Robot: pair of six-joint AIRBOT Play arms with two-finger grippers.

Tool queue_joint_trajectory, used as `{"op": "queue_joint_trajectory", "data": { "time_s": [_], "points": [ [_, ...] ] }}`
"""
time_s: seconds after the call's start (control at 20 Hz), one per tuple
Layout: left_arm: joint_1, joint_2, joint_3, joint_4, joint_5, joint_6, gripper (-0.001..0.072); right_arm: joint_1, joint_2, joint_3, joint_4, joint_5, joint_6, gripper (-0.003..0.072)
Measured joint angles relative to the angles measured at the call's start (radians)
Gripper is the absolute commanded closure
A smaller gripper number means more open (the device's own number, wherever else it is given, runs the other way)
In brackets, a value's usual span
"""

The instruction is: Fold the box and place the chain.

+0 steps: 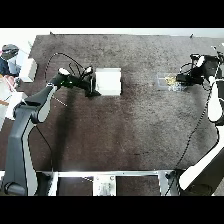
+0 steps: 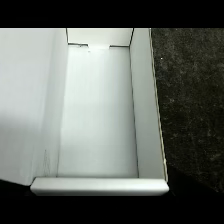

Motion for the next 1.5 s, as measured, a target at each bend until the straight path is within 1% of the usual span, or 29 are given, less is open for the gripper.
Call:
{"op": "queue_joint_trajectory", "data": {
  "time_s": [0.2,0.35,0.55,0.75,0.9,1.15,1.35,1.5],
  "points": [
    [0.000,0.000,0.000,0.000,0.000,0.000,0.0229,0.002,0.010,0.000,0.000,0.001,-0.001,0.0676],
    [0.000,0.000,0.000,0.000,0.000,-0.001,0.0228,0.016,0.050,0.001,0.000,0.015,-0.003,0.0676],
    [0.000,0.000,0.000,0.000,0.000,-0.005,0.0228,0.051,0.155,0.001,0.000,0.026,-0.031,0.0677],
    [0.000,0.000,0.000,0.000,0.000,-0.005,0.0228,0.109,0.306,0.001,0.001,0.022,-0.071,0.0677],
    [0.000,0.000,0.000,0.000,0.000,-0.005,0.0228,0.159,0.426,0.001,0.001,-0.024,-0.085,0.0677],
    [0.000,0.000,0.000,0.000,0.000,-0.004,0.0228,0.267,0.602,0.001,0.000,-0.163,-0.134,0.0677],
    [0.000,0.000,0.000,0.000,0.001,0.000,0.0228,0.379,0.685,0.001,0.001,-0.277,-0.173,0.0677],
    [0.000,0.000,0.000,0.000,0.001,-0.001,0.0228,0.468,0.713,0.001,0.000,-0.341,-0.196,0.0677]
  ]
}}
